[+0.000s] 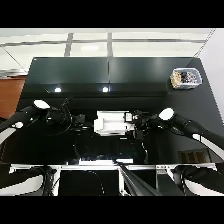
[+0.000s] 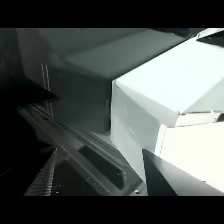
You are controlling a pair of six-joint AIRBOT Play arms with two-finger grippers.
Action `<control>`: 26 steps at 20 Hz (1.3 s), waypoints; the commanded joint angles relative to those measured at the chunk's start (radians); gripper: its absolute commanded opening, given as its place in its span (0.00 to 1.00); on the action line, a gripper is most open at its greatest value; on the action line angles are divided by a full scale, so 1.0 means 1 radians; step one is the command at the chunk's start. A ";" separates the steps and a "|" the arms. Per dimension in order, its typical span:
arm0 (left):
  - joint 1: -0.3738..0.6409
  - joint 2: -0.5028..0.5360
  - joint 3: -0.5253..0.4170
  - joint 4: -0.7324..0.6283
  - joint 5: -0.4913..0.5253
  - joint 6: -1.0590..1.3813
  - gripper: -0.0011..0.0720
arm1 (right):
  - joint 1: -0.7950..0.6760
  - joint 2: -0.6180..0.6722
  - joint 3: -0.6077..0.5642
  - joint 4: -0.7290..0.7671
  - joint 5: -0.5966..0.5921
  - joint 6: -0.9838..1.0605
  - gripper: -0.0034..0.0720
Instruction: Fold the box and place the chain.
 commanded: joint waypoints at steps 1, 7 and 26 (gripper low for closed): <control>-0.012 0.000 0.032 -0.053 -0.064 0.013 0.88 | 0.000 -0.001 0.001 0.000 0.000 0.000 0.21; -0.053 0.000 0.076 -0.058 -0.084 0.013 0.88 | 0.000 -0.001 0.001 0.000 0.000 0.000 0.21; -0.353 0.001 0.290 0.350 0.053 -0.518 0.70 | 0.000 -0.001 0.001 0.000 0.000 0.000 0.21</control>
